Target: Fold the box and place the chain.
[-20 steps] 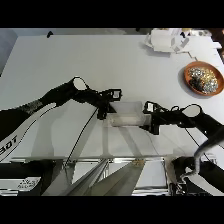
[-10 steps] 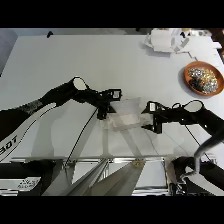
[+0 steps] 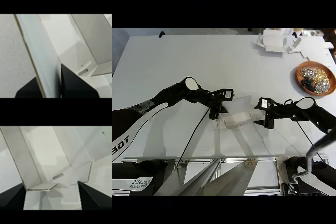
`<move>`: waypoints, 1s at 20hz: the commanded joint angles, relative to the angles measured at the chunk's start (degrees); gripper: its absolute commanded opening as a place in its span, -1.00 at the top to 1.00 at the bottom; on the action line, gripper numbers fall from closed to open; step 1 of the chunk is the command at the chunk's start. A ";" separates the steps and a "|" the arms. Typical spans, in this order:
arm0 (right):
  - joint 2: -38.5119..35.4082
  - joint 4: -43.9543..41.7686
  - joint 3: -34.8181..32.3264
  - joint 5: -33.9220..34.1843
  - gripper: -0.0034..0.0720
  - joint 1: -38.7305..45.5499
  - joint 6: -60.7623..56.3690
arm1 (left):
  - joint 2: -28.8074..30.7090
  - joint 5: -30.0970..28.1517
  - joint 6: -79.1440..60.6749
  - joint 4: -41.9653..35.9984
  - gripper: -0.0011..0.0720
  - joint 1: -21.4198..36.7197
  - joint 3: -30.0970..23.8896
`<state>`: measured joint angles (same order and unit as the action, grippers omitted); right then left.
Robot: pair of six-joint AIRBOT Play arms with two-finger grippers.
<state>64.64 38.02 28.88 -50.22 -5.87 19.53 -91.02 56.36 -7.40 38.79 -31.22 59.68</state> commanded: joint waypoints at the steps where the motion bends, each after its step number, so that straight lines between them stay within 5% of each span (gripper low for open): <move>1: -0.07 0.87 2.32 -1.64 -0.97 0.04 -0.44 | 0.02 0.04 -0.04 0.04 0.66 0.04 0.04; 20: 0.20 0.79 3.76 1.70 -0.97 -1.42 3.48 | 0.02 0.04 -0.04 0.04 0.66 0.04 0.04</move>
<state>64.71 38.72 32.60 -50.46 -7.07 22.52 -91.02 56.45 -7.44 38.85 -31.20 59.68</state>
